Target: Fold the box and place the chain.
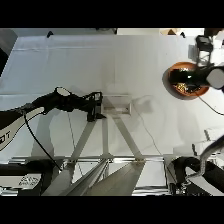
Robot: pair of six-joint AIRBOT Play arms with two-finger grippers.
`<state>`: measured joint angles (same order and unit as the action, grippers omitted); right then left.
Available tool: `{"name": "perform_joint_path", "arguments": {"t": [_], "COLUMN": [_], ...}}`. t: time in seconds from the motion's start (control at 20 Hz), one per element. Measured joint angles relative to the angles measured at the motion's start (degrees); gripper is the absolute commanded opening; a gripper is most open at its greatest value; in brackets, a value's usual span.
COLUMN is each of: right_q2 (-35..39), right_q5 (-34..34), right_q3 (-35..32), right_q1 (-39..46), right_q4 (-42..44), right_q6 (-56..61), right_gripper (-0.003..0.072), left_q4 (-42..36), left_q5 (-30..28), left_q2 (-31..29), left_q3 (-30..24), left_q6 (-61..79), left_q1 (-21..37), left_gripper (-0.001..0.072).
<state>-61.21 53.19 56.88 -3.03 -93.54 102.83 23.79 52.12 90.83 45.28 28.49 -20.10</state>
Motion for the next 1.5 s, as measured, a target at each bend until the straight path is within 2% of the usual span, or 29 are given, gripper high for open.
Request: {"name": "perform_joint_path", "arguments": {"t": [0.25, 0.6, 0.75, 0.8, 0.9, 0.95, 1.0, 1.25, 1.35, 1.5], "right_q2": [-13.4, -31.0, -34.9, -35.7, -36.7, -36.9, -37.0, -34.3, -31.3, -26.1], "right_q5": [-5.9, -12.0, -14.1, -14.2, -15.3, -15.4, -15.5, -13.6, -14.3, -11.9], "right_q3": [1.0, 9.7, 11.9, 12.2, 12.7, 12.8, 12.8, 12.8, 13.0, 12.9], "right_q1": [14.0, 19.3, 19.1, 18.9, 18.1, 17.6, 17.1, 14.3, 13.4, 12.1], "right_q4": [13.2, 16.8, 17.1, 16.9, 16.7, 16.8, 16.9, 12.6, 10.8, 8.4], "right_q6": [-14.3, -20.6, -22.4, -23.3, -25.1, -25.8, -26.2, -27.8, -28.0, -28.2], "right_gripper": [0.0618, 0.0611, 0.0496, 0.0437, 0.0240, 0.0078, 0.0014, 0.0012, 0.0012, 0.0011], "left_q4": [0.0, 0.0, 0.0, 0.0, 0.0, 0.0, 0.0, 0.0, 0.0, 0.0], "left_q5": [0.0, 0.0, 0.0, 0.0, 0.0, 0.0, 0.0, 0.0, 0.0, 0.0], "left_q2": [0.0, 0.0, 0.0, 0.0, 0.0, 0.0, 0.0, 0.0, 0.0, 0.0], "left_q3": [0.0, 0.0, 0.0, 0.0, 0.0, 0.0, 0.0, 0.0, 0.0, 0.0], "left_q6": [0.0, 0.0, 0.0, 0.0, 0.0, 0.0, 0.0, 0.0, 0.0, 0.0], "left_q1": [0.0, 0.0, 0.0, 0.0, 0.0, 0.0, 0.0, 0.0, 0.0, 0.0], "left_gripper": [0.0210, 0.0210, 0.0210, 0.0210, 0.0210, 0.0210, 0.0210, 0.0210, 0.0210, 0.0210]}}
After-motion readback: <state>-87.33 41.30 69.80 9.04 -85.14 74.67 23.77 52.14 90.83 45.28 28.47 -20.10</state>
